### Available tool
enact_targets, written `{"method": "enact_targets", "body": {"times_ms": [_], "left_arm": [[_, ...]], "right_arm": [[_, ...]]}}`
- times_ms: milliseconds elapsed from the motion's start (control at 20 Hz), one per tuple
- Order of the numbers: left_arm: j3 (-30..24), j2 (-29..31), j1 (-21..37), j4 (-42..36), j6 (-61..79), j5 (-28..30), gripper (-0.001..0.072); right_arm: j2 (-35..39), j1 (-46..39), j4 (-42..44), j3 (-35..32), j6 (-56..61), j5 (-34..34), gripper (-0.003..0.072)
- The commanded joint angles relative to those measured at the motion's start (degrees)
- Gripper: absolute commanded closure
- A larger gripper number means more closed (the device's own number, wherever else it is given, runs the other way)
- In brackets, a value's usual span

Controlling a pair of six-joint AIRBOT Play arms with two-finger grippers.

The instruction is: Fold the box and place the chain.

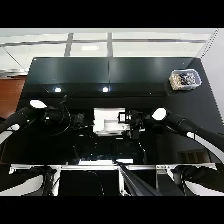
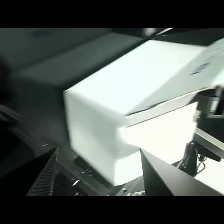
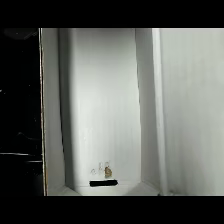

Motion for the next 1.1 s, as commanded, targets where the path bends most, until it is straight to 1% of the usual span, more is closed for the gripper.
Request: {"method": "enact_targets", "body": {"times_ms": [0,100,200,250,500,650,750,900,950,1050], "left_arm": [[1.25,-0.04,-2.64,-0.98,0.17,-0.46,0.014],[2.58,-0.04,-4.83,0.59,-0.24,-0.44,0.0239],[4.24,-0.02,-6.78,3.06,-2.78,-0.22,0.0265],[5.31,-0.02,-7.82,4.81,-5.57,0.31,0.0304],[10.47,-0.02,-13.92,19.15,-24.28,2.89,0.0306],[12.5,-0.02,-17.49,27.08,-32.37,4.07,0.0307],[13.03,-0.02,-19.32,29.83,-35.54,5.05,0.0307],[13.03,-0.07,-21.11,31.43,-39.63,6.82,0.0307],[13.03,-0.09,-21.62,33.22,-42.18,7.1,0.0307],[13.44,-0.15,-23.58,39.19,-48.59,7.15,0.0307]], "right_arm": [[-0.04,0.04,0.0,-0.04,0.0,0.02,0.0621],[-0.04,0.04,0.0,-0.02,0.0,0.02,0.0621],[-0.02,0.04,0.02,-0.02,0.0,0.02,0.0621],[-0.02,0.04,0.02,-0.02,0.0,0.02,0.0621],[-0.02,0.04,0.0,-0.02,0.0,0.02,0.0621],[-0.02,0.04,0.02,-0.04,0.0,0.02,0.0621],[-0.02,0.04,0.02,-0.04,0.0,0.02,0.0621],[-0.02,0.04,0.0,-0.04,0.0,0.02,0.0621],[-0.02,0.04,0.02,-0.04,0.0,0.02,0.0621],[-0.02,0.04,0.02,-0.04,0.0,0.02,0.0621]]}}
